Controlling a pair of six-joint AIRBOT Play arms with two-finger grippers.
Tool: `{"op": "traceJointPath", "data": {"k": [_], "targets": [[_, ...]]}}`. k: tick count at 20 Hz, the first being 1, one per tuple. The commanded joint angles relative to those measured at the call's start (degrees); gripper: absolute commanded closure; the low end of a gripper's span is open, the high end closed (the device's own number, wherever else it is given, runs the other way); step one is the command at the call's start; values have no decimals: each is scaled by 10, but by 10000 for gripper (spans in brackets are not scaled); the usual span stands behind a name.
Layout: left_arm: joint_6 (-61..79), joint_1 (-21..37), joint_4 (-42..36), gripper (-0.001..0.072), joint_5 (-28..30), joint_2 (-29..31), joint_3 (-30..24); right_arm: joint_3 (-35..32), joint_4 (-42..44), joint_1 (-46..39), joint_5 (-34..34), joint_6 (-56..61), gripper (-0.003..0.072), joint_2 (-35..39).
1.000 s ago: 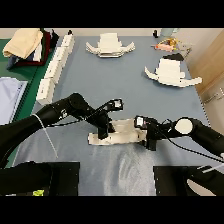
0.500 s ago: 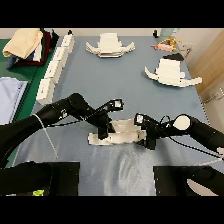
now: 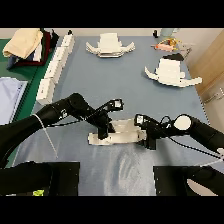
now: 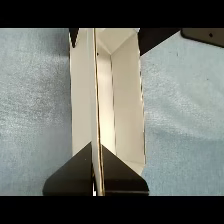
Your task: Fold the box.
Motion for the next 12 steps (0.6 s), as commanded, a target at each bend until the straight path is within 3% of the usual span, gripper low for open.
{"op": "traceJointPath", "data": {"k": [1,12], "targets": [[0,0,0,697,0,0,1,0,7,0,1,-90,-20,0],[0,0,0,697,0,0,1,0,28,0,-1,-114,-21,-32]]}}
